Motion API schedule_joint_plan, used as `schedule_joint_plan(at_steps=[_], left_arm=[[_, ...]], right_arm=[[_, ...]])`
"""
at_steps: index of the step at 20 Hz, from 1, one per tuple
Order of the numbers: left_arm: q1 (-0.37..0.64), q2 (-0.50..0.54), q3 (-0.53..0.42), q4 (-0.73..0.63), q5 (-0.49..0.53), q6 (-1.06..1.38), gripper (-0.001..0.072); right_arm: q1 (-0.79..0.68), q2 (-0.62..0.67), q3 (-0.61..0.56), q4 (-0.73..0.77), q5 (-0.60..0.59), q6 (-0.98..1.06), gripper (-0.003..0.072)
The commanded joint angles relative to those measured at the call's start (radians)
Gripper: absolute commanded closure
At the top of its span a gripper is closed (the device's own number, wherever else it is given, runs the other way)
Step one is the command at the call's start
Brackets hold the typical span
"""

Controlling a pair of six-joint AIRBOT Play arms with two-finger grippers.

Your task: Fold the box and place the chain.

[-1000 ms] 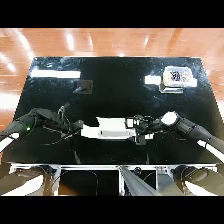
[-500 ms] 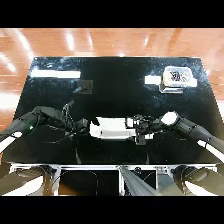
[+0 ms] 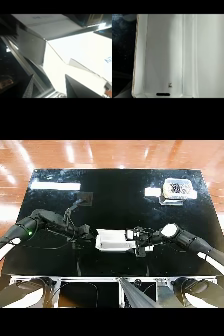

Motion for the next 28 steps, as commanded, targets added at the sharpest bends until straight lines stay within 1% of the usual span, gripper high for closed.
schedule_joint_plan(at_steps=[1,7,8,9,12,19,23,26,28], left_arm=[[-0.053,0.001,0.011,-0.003,-0.002,0.0,0.0202],[-0.121,0.003,0.011,-0.007,-0.082,0.0,0.0201],[-0.132,0.003,0.011,0.016,-0.099,0.0,0.0184],[-0.144,0.003,0.011,0.053,-0.108,-0.013,0.0086],[-0.185,0.003,0.011,0.068,-0.117,-0.037,0.0087],[-0.322,0.029,0.013,0.169,-0.29,-0.155,0.0091],[-0.351,0.033,0.013,0.288,-0.313,-0.269,0.0091],[-0.408,0.033,0.016,0.387,-0.364,-0.357,0.0094],[-0.452,0.031,0.04,0.477,-0.38,-0.447,0.0096]], right_arm=[[0.0,-0.001,0.001,0.0,0.0,0.0,0.0144],[0.0,-0.001,0.001,0.0,0.0,0.0,0.0144],[0.0,-0.001,0.001,0.0,0.0,0.0,0.0144],[0.0,-0.001,0.001,0.0,0.0,0.0,0.0144],[0.0,-0.001,0.0,0.0,0.0,0.0,0.0144],[0.0,-0.001,0.001,0.0,0.0,0.0,0.0144],[0.0,0.0,0.001,0.0,0.0,0.0,0.0144],[0.0,-0.001,0.001,0.0,0.0,0.0,0.0144],[0.0,-0.001,0.0,0.001,0.0,0.0,0.0144]])
